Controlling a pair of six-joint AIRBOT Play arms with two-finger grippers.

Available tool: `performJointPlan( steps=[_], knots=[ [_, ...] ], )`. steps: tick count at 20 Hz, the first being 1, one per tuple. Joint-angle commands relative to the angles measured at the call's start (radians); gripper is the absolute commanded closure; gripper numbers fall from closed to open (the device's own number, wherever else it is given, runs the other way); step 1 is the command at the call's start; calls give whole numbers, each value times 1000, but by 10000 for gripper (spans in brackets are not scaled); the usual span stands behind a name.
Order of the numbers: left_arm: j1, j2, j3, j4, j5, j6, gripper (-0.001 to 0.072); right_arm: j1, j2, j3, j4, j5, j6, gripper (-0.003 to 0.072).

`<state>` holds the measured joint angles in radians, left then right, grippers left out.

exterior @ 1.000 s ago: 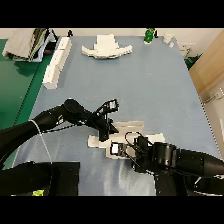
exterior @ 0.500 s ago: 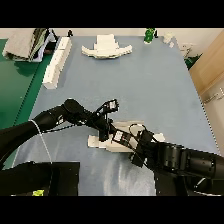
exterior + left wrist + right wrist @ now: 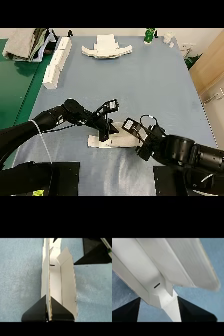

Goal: Fold the box.

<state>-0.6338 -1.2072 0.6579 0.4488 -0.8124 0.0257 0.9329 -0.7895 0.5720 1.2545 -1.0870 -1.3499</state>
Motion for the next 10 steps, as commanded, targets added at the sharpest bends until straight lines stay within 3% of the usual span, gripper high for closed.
performJointPlan(
  steps=[1, 5, 10],
  knots=[
    [0, 0, 0, 0, 0, 0, 696, -212, 32, -16, 225, 89, -399, -34],
    [0, 0, 0, 0, 0, 0, 696, -497, 42, -19, 541, 113, -935, -34],
    [0, 0, 0, 0, 0, 0, 696, -662, -58, -40, 851, 112, -1403, -34]
  ],
)
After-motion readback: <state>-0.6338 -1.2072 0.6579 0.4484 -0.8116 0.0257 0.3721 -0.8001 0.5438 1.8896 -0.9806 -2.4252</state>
